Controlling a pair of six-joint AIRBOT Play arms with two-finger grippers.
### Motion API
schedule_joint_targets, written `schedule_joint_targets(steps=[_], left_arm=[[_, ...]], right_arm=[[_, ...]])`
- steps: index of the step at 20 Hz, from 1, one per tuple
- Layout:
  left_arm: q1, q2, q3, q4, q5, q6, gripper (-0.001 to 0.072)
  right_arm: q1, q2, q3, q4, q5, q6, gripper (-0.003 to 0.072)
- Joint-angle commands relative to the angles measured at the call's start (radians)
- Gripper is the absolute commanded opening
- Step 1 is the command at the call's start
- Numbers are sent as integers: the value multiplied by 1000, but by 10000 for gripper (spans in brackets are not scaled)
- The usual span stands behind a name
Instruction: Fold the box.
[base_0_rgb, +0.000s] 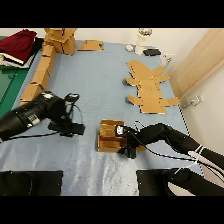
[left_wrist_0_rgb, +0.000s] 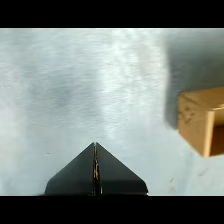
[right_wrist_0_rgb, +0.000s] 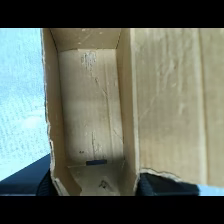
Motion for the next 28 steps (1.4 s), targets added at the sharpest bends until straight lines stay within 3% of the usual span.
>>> schedule_joint_targets(steps=[1,3,5,6,7,8,9,13,15,17,28], left_arm=[[316,14,-156,-555,36,923,12],[378,12,-193,-686,27,1247,13],[362,12,-208,-653,78,1443,17],[346,12,-216,-644,139,1477,191],[320,12,-228,-645,234,1479,527],[288,12,-239,-644,319,1481,661],[253,12,-253,-644,393,1491,687],[91,12,-349,-695,495,1911,696],[-7,12,-391,-793,593,1965,697],[-65,12,-397,-801,624,1966,696],[-76,-68,-368,-982,621,2141,697]], right_arm=[[0,0,1,0,0,0,507],[0,0,1,0,0,0,508],[0,0,1,0,0,0,508],[0,0,1,0,0,0,508],[0,0,1,0,0,0,508],[0,0,1,0,0,0,508],[0,0,1,0,0,0,508],[0,0,1,0,0,0,508],[0,0,1,0,0,0,508],[0,0,1,0,0,0,508],[0,0,1,0,0,0,508]])
